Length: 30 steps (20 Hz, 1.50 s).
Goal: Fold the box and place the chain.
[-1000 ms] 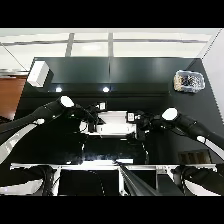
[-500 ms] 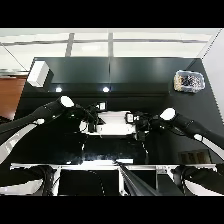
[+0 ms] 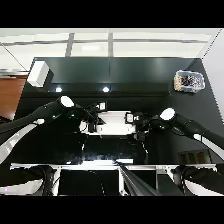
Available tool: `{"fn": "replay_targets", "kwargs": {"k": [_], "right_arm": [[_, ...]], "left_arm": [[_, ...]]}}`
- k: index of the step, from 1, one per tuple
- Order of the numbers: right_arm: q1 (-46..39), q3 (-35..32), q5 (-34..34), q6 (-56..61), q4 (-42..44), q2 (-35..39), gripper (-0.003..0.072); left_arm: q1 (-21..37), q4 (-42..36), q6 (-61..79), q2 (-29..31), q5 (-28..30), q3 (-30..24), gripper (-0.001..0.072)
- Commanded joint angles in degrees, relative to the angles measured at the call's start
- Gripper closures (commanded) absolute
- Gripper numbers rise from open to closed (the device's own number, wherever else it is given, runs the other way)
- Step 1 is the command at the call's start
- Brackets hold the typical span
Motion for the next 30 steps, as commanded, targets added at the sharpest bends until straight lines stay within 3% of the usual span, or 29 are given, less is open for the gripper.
{"fn": "replay_targets", "kwargs": {"k": [1, 11, 13, 17, 18, 20, 21, 23, 25, 26, 27, 28, 29, 30], "right_arm": [[0.72, 0.00, -1.22, 1.31, -0.98, -0.04, 0.0015], [1.29, 0.00, -1.81, 3.15, -3.04, -0.15, 0.0015], [1.27, 0.00, -1.79, 3.15, -3.08, -0.15, 0.0239], [1.29, 0.00, -1.79, 3.15, -3.08, -0.15, 0.0238], [1.29, 0.00, -1.81, 3.15, -3.08, -0.15, 0.0238], [1.29, 0.00, -1.81, 3.15, -3.06, -0.15, 0.0238], [1.29, 0.00, -1.81, 3.15, -3.06, -0.15, 0.0239], [1.29, 0.00, -1.84, 3.15, -3.06, -0.15, 0.0239], [1.29, -0.02, -1.81, 3.15, -3.08, -0.15, 0.0239], [1.29, -0.02, -1.79, 3.15, -3.08, -0.15, 0.0304], [1.29, -0.02, -1.75, 3.15, -3.28, -0.15, 0.0444], [1.29, -0.02, -1.60, 3.15, -3.48, -0.15, 0.0540], [1.29, -0.02, -1.60, 3.15, -3.48, -0.15, 0.0553], [1.29, -0.02, -1.60, 3.15, -3.48, -0.15, 0.0553]], "left_arm": [[-0.02, 0.02, 0.02, -0.02, 0.02, -0.02, 0.0683], [-0.02, 0.02, 0.02, -0.02, 0.02, -0.02, 0.0683], [-0.02, -0.02, 0.02, -0.02, 0.04, 0.00, 0.0682], [0.02, 0.09, -2.16, -0.02, -0.90, 0.26, 0.0680], [0.13, 0.17, -2.86, 0.13, -2.03, 0.66, 0.0646], [0.52, 1.99, -3.41, 1.20, -5.09, 1.73, 0.0345], [0.87, 3.10, -3.69, 2.34, -6.19, 2.10, 0.0285], [2.10, 6.58, -8.24, 6.03, -7.19, 2.51, 0.0280], [3.82, 11.02, -14.62, 10.93, -7.76, 2.49, 0.0280], [4.81, 13.18, -18.64, 13.60, -8.72, 2.49, 0.0281], [5.73, 14.56, -22.69, 15.96, -10.40, 2.51, 0.0291], [6.78, 14.73, -27.39, 18.43, -13.20, 2.51, 0.0418], [7.58, 14.29, -30.82, 20.68, -15.89, 2.51, 0.0630], [8.00, 14.12, -31.91, 22.67, -19.30, 2.43, 0.0681]]}}
